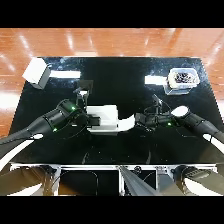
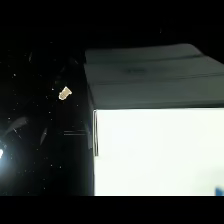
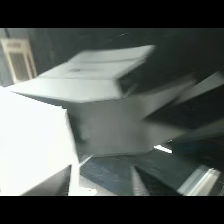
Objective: Fold the box and place the chain.
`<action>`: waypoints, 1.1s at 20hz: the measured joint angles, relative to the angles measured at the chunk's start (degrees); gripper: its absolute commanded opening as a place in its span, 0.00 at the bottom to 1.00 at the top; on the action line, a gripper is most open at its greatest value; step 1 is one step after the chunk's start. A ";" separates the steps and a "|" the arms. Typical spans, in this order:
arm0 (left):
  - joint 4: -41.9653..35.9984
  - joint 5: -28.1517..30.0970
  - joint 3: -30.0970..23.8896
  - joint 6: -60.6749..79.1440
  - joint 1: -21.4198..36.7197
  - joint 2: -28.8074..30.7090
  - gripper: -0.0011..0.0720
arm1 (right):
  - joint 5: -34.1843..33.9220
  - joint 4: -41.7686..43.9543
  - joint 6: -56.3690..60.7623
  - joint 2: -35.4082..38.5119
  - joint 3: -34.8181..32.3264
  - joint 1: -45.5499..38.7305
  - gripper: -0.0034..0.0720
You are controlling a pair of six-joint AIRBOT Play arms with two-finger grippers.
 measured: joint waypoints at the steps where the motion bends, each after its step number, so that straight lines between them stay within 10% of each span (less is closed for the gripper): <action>1: 0.00 0.02 0.00 0.04 0.00 0.00 0.04 | 0.22 0.44 0.04 0.00 0.92 0.68 0.72; 15: -0.20 0.15 0.00 0.11 0.00 0.00 0.04 | -3.37 0.35 0.26 0.00 5.84 11.02 0.72; 22: -0.59 0.24 0.00 0.09 0.00 0.00 0.04 | -6.27 -18.47 18.73 -0.07 11.80 19.43 0.72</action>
